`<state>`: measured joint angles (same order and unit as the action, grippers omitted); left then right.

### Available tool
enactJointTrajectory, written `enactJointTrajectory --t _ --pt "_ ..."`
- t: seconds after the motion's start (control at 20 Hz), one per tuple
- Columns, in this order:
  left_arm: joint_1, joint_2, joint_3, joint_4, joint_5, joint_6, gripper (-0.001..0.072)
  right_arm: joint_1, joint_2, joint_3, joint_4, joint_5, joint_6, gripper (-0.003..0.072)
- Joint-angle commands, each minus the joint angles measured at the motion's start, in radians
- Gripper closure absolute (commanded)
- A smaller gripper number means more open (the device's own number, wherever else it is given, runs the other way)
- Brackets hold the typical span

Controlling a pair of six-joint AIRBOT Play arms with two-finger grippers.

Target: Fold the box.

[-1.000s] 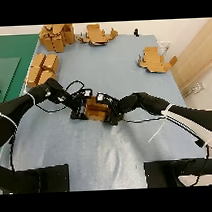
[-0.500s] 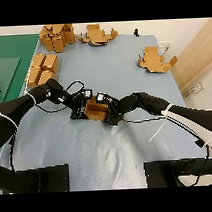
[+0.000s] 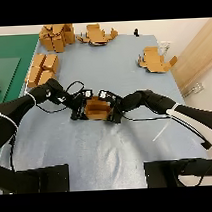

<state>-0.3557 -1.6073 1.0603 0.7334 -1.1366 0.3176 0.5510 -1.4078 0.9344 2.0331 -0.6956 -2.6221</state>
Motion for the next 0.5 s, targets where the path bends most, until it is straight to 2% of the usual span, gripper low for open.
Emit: enactJointTrajectory --t 0.0,0.15,0.3,0.35,0.4,0.45 --pt "0.001 0.0 0.0 0.008 0.003 -0.002 0.0691 -0.04 0.051 0.001 -0.013 -0.108 0.033 -0.0032" --pt "0.001 0.0 0.0 0.008 0.003 -0.005 0.069 -0.062 0.065 0.002 -0.01 -0.239 0.065 -0.0031" --pt "0.001 0.0 0.0 0.008 0.003 -0.005 0.069 -0.061 0.089 0.002 -0.001 -0.286 0.142 -0.0028" --pt "0.001 0.0 0.0 0.008 0.002 -0.006 0.069 -0.061 0.104 0.006 0.034 -0.289 0.159 0.0072" --pt "0.001 0.0 0.0 0.008 0.003 -0.006 0.069 -0.061 0.119 0.016 0.07 -0.291 0.163 0.0213" --pt "0.001 0.0 0.0 0.008 0.003 -0.006 0.069 -0.061 0.14 0.03 0.106 -0.288 0.165 0.0298"
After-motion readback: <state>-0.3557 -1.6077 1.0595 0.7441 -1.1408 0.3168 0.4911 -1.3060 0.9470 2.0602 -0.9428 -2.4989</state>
